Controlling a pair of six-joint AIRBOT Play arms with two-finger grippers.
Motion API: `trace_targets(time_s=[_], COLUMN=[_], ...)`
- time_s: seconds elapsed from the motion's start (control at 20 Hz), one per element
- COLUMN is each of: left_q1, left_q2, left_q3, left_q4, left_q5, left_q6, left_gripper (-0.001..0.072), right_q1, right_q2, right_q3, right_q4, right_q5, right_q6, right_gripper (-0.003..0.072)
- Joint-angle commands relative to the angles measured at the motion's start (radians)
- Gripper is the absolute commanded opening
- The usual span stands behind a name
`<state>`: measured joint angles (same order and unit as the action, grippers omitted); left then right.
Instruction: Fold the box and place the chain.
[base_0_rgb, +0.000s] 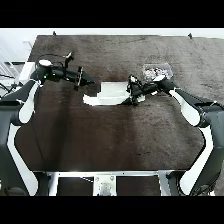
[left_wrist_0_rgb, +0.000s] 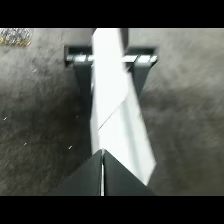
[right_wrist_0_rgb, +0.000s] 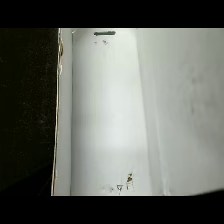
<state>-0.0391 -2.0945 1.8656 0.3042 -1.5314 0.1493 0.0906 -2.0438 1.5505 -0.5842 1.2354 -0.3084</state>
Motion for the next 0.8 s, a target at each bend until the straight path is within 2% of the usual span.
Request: trace_targets(time_s=[0.0, 0.1, 0.2, 0.45, 0.55, 0.65, 0.75], left_q1=[-0.006, -0.034, -0.070, -0.158, -0.199, -0.229, -0.245], left_q2=[0.035, 0.082, 0.157, 0.401, 0.469, 0.481, 0.480], left_q3=[0.036, 0.029, -0.034, -0.352, -0.465, -0.519, -0.562], left_q4=[0.019, 0.048, 0.061, 0.060, 0.060, 0.061, 0.063], left_q5=[-0.047, -0.030, 0.042, 0.332, 0.400, 0.392, 0.430], left_q6=[-0.118, -0.128, -0.120, -0.043, 0.003, 0.031, 0.043], left_gripper=[0.0011, 0.0012, 0.0012, 0.0012, 0.0012, 0.0012, 0.0013], right_q1=[0.000, 0.000, 0.000, 0.000, 0.000, 0.000, 0.000], right_q2=[0.000, 0.000, 0.000, 0.000, 0.000, 0.000, 0.000], right_q3=[0.000, 0.000, 0.000, 0.000, 0.000, 0.000, 0.000], right_q4=[0.000, 0.000, 0.000, 0.000, 0.000, 0.000, 0.000], right_q5=[0.000, 0.000, 0.000, 0.000, 0.000, 0.000, 0.000], right_q6=[0.000, 0.000, 0.000, 0.000, 0.000, 0.000, 0.000], right_gripper=[0.0493, 0.0493, 0.0493, 0.0494, 0.0494, 0.0494, 0.0493])
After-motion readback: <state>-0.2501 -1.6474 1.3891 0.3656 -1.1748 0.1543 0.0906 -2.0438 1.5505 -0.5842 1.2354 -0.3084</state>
